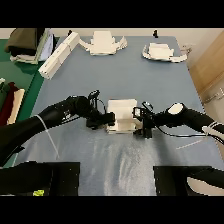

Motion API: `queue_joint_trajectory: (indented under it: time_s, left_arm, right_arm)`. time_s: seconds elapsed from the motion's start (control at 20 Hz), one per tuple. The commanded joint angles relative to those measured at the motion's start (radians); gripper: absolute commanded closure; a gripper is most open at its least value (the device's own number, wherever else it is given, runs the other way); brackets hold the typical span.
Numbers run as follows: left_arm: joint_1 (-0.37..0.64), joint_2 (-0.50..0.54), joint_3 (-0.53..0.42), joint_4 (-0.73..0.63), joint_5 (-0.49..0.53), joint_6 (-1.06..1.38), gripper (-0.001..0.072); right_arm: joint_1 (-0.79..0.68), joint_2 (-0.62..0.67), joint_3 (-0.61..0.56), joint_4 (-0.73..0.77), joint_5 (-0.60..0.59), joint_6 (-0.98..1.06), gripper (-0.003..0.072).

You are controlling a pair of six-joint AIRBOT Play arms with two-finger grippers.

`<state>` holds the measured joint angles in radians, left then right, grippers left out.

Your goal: Fold the box.

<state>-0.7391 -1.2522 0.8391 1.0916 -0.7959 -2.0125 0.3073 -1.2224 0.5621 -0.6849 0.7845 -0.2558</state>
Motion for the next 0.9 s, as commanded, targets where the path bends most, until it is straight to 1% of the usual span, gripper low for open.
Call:
queue_joint_trajectory:
  time_s: [0.0, 0.15, 0.25, 0.3, 0.35, 0.4, 0.45, 0.55, 0.65, 0.7, 0.75, 0.8, 0.85]
  left_arm:
    - [-0.068, -0.074, 0.1, 0.205, -0.095, -0.222, 0.0129]
    - [-0.125, -0.164, 0.212, 0.343, -0.215, -0.306, 0.0129]
    - [-0.147, -0.204, 0.261, 0.423, -0.286, -0.364, 0.0129]
    - [-0.15, -0.212, 0.27, 0.432, -0.288, -0.381, 0.0129]
    - [-0.152, -0.216, 0.271, 0.431, -0.271, -0.398, 0.0156]
    - [-0.158, -0.22, 0.271, 0.431, -0.253, -0.396, 0.0349]
    - [-0.166, -0.224, 0.272, 0.431, -0.235, -0.394, 0.0397]
    - [-0.179, -0.241, 0.281, 0.431, -0.242, -0.397, 0.0398]
    - [-0.186, -0.27, 0.298, 0.427, -0.285, -0.396, 0.0398]
    - [-0.193, -0.281, 0.306, 0.436, -0.303, -0.397, 0.0408]
    - [-0.2, -0.288, 0.313, 0.456, -0.321, -0.398, 0.049]
    - [-0.204, -0.29, 0.315, 0.468, -0.329, -0.403, 0.0607]
    - [-0.209, -0.29, 0.316, 0.477, -0.332, -0.413, 0.0695]
  right_arm:
    - [0.0, 0.0, 0.0, 0.0, 0.0, 0.0, 0.0177]
    - [0.0, 0.0, 0.0, 0.0, 0.0, 0.0, 0.0177]
    - [0.0, 0.0, 0.0, 0.0, 0.0, 0.0, 0.0177]
    - [0.0, 0.0, 0.0, 0.0, 0.0, 0.0, 0.0177]
    - [0.0, 0.0, 0.0, 0.0, 0.0, 0.0, 0.0177]
    - [0.0, 0.0, 0.0, 0.0, 0.0, 0.0, 0.0177]
    - [0.0, 0.0, 0.0, 0.0, 0.0, 0.0, 0.0177]
    - [0.0, 0.0, 0.0, 0.0, 0.0, 0.0, 0.0177]
    - [0.0, 0.0, 0.0, 0.0, 0.0, 0.0, 0.0177]
    - [0.0, 0.0, 0.0, 0.0, 0.001, 0.0, 0.0177]
    - [0.0, 0.0, 0.0, 0.0, 0.0, 0.0, 0.0176]
    - [0.0, 0.0, 0.0, 0.0, 0.0, 0.0, 0.0177]
    - [0.0, 0.0, 0.0, 0.0, 0.0, 0.0, 0.0176]
